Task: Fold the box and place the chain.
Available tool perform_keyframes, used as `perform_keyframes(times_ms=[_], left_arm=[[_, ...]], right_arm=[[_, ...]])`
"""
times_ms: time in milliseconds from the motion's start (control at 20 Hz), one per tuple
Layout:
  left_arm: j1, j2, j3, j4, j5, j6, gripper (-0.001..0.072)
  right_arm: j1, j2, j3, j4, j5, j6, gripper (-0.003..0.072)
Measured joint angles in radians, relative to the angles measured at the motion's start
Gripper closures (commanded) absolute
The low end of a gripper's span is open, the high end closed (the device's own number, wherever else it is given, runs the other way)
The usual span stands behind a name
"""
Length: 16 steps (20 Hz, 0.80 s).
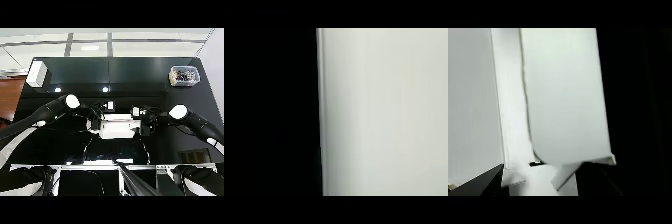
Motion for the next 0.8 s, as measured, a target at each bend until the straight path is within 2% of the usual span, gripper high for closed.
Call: perform_keyframes(times_ms=[200, 350, 500, 800], left_arm=[[0.0, 0.0, 0.0, 0.0, 0.0, 0.0, 0.0682], [0.0, 0.0, 0.0, 0.0, 0.0, 0.0, 0.0682], [0.0, 0.0, 0.0, 0.0, 0.0, 0.0, 0.0682], [0.0, 0.0, 0.0, 0.0, 0.0, 0.0, 0.0682]], right_arm=[[-0.055, 0.007, -0.006, -0.121, 0.077, 0.053, -0.0018], [-0.042, 0.008, -0.033, -0.149, 0.115, 0.098, -0.0018], [0.007, 0.007, -0.061, -0.079, 0.111, 0.116, -0.0018], [0.073, 0.017, -0.061, 0.068, 0.012, 0.112, -0.0018]])
